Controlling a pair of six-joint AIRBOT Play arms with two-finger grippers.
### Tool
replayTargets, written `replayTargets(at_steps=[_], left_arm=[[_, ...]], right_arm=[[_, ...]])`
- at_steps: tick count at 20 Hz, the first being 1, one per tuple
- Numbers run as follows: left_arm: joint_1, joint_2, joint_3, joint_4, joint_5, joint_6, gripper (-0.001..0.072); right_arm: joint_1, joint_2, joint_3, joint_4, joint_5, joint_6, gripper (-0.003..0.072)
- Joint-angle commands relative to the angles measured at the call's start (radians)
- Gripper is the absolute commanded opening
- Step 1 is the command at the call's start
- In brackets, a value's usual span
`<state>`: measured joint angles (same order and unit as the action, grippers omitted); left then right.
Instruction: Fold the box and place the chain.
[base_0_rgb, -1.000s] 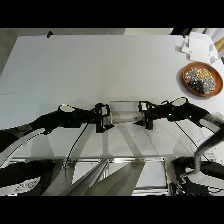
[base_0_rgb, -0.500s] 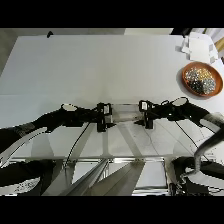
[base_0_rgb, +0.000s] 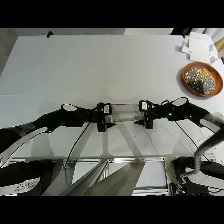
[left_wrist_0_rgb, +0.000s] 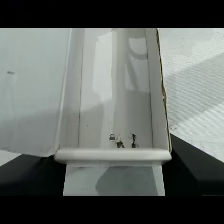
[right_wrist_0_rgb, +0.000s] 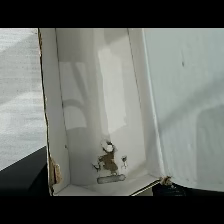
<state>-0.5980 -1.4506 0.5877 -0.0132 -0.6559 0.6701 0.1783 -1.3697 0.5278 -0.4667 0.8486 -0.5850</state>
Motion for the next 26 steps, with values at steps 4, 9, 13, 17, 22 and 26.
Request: replayTargets(at_steps=[4,9,13,17,22,26], left_arm=[[-0.001,0.000,0.001,-0.001,0.008,-0.002,0.0209],[-0.001,0.000,0.001,-0.001,0.009,-0.002,0.0209],[-0.001,0.000,0.001,-0.001,0.008,-0.002,0.0209],[-0.001,0.000,0.001,-0.001,0.009,-0.002,0.0209],[-0.001,0.000,0.001,-0.001,0.008,-0.002,0.0209],[0.000,0.000,0.001,-0.001,0.009,-0.002,0.0209]], right_arm=[[0.001,0.000,0.000,0.000,0.001,0.000,0.0421],[0.001,0.000,0.000,0.000,0.001,0.000,0.0421],[0.001,0.000,0.000,0.001,0.002,0.000,0.0421],[0.000,0.000,0.000,0.000,0.027,0.010,0.0415],[0.000,0.006,0.000,-0.037,0.032,0.018,0.0613],[-0.018,0.037,0.000,-0.068,0.061,0.126,0.0686]])
